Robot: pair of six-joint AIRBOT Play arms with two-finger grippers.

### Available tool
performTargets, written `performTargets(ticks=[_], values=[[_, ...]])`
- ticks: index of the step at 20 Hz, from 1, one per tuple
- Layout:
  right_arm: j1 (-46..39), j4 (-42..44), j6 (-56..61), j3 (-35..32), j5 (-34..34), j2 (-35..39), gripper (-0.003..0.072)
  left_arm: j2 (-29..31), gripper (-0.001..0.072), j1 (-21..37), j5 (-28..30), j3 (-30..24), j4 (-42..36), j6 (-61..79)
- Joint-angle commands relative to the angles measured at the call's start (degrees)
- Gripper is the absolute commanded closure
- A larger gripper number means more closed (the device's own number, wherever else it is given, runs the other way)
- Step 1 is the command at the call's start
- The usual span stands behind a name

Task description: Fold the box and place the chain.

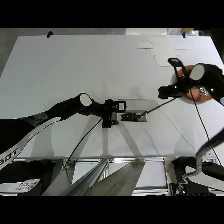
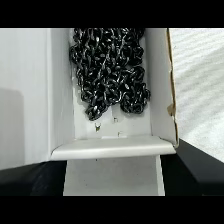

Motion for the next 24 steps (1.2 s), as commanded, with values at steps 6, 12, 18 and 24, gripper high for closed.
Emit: performTargets(ticks=[6,12,18,24], values=[[1.49,-1.86,13.16,-0.04,3.45,-5.81,0.0351,0.04,0.0647,0.04,0.02,0.00,0.02,0.02],[1.46,-2.25,16.00,-0.07,3.48,-6.29,0.0376,0.04,0.0647,0.04,0.02,0.00,0.02,0.00],[2.19,-2.27,16.13,-0.09,1.77,-8.33,0.0382,0.04,0.0647,0.04,0.02,0.00,0.02,0.02],[2.19,-2.29,16.04,-0.09,1.99,-10.08,0.0548,0.04,0.0647,0.04,0.02,0.00,0.02,0.02]])
